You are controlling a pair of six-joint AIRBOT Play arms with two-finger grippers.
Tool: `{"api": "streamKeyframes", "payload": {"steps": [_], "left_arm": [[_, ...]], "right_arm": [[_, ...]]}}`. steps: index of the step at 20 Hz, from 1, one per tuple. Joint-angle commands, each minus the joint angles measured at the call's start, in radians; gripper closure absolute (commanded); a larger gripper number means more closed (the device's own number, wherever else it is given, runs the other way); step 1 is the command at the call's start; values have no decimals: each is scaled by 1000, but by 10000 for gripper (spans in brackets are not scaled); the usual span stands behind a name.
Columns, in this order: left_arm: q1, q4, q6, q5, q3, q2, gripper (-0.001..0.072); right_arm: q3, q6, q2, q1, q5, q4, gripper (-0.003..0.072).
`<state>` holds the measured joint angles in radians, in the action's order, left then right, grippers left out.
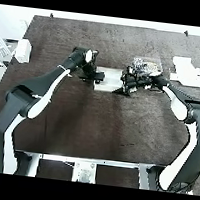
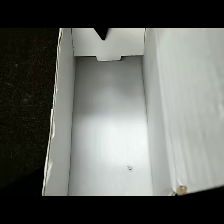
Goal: Fold the box and place the chain.
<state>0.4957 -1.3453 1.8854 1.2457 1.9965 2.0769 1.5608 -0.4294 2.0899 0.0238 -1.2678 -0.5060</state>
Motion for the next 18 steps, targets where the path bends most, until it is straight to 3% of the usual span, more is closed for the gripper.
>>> {"api": "streamKeyframes", "payload": {"steps": [1, 7, 15, 16, 17, 18], "left_arm": [[5, -25, 18, 13, 6, 1, 220], [12, -29, 42, 71, 92, 68, 220], [13, -34, 52, 60, 92, 72, 222], [13, -35, 52, 64, 92, 72, 254], [13, -37, 52, 66, 92, 71, 436], [13, -37, 52, 69, 93, 71, 539]], "right_arm": [[0, 0, 0, 0, -1, 0, 189], [0, 0, 0, 0, -1, 0, 189], [0, 0, 0, 0, -1, 0, 189], [0, 1, 0, 0, -1, 0, 189], [0, 0, 0, 0, -1, 0, 189], [0, 1, 0, 0, -1, 0, 189]]}}
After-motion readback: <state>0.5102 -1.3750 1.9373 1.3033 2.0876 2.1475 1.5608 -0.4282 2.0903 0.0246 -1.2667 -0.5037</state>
